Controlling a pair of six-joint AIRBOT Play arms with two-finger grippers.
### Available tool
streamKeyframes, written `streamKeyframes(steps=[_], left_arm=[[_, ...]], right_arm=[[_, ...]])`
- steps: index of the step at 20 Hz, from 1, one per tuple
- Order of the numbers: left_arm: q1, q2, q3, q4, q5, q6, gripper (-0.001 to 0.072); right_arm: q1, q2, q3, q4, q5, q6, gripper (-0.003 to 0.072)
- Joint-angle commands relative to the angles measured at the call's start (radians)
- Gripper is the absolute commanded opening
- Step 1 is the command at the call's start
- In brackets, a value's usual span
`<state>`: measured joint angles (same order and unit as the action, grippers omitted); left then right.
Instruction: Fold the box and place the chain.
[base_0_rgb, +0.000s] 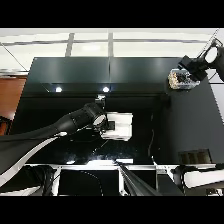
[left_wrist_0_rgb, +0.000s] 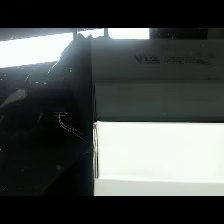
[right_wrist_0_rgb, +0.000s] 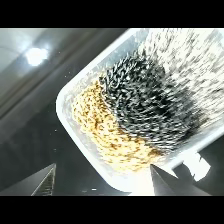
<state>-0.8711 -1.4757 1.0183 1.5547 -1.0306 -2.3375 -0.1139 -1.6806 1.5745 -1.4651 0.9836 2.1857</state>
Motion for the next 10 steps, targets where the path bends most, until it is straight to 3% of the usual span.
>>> streamKeyframes(steps=[1,5,10], left_arm=[[0.000,-0.001,0.000,0.000,0.000,0.000,0.0031],[0.000,-0.001,0.000,0.000,-0.001,-0.001,0.0031],[0.000,-0.001,0.000,0.000,-0.001,-0.001,0.0031]], right_arm=[[-0.011,-0.141,0.142,0.105,0.114,0.188,0.0547],[-0.019,-0.153,0.142,0.103,0.050,0.246,0.0547],[-0.041,-0.161,0.141,0.103,0.055,0.246,0.0547]])
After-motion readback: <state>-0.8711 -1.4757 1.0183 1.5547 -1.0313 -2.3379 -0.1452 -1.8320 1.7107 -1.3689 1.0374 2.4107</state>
